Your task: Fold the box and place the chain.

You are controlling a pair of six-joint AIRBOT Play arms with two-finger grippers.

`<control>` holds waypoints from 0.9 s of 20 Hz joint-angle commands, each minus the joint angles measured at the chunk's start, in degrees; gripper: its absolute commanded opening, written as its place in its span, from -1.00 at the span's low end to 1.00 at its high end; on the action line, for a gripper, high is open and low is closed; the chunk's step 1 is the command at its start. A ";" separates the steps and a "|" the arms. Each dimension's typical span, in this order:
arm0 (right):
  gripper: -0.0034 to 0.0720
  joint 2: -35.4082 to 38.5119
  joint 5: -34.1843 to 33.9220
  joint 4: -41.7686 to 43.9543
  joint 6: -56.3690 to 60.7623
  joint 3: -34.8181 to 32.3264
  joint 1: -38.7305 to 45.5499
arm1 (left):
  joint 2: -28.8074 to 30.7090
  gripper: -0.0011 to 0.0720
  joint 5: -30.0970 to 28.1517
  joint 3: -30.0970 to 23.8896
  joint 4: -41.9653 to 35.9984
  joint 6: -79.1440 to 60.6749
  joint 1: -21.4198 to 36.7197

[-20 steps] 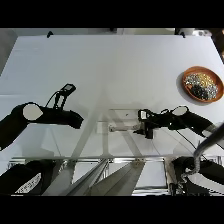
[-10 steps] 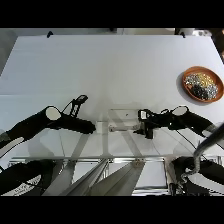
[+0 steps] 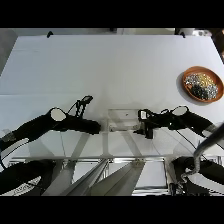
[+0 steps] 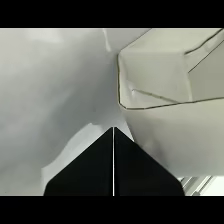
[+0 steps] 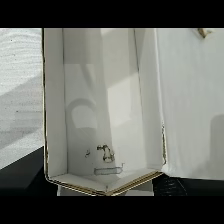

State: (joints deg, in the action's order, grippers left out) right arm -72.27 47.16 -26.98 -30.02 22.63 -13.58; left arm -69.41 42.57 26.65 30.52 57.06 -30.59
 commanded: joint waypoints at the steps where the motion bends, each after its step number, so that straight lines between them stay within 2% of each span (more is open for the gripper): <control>1: 0.17 0.00 0.00 0.02 0.00 0.07 -0.02 | 1.81 -0.94 -2.19 0.04 -2.25 -1.64 -1.07; 4: 0.17 0.00 0.00 0.02 0.00 0.07 -0.02 | 4.04 -0.92 -3.04 0.04 -2.47 -1.60 -1.05; 5: 0.17 0.00 0.00 0.02 0.00 0.07 -0.02 | 4.37 -0.78 -2.99 0.07 -2.75 -1.57 -1.07; 6: 0.17 0.00 0.00 0.02 0.00 0.07 -0.02 | 4.42 -0.53 -2.95 0.17 -2.78 -1.51 -1.07; 7: 0.17 0.00 0.00 0.02 0.00 0.07 -0.02 | 4.48 -0.36 -2.97 0.17 -2.86 -1.51 -1.07; 12: 0.17 0.00 0.00 0.02 0.00 0.07 -0.02 | 4.59 -0.35 -2.91 0.39 -3.04 -1.31 -1.07; 16: 0.17 0.00 0.00 0.02 0.00 0.07 -0.02 | 4.59 -0.35 -2.73 2.71 -3.08 0.00 -1.57; 17: 0.17 0.00 0.00 0.02 0.00 0.07 -0.02 | 4.57 -0.30 -2.75 2.95 -3.19 -0.07 -2.08; 18: 0.17 0.00 0.00 0.02 0.00 0.07 -0.02 | 4.52 -0.09 -2.80 2.95 -3.21 -0.09 -2.64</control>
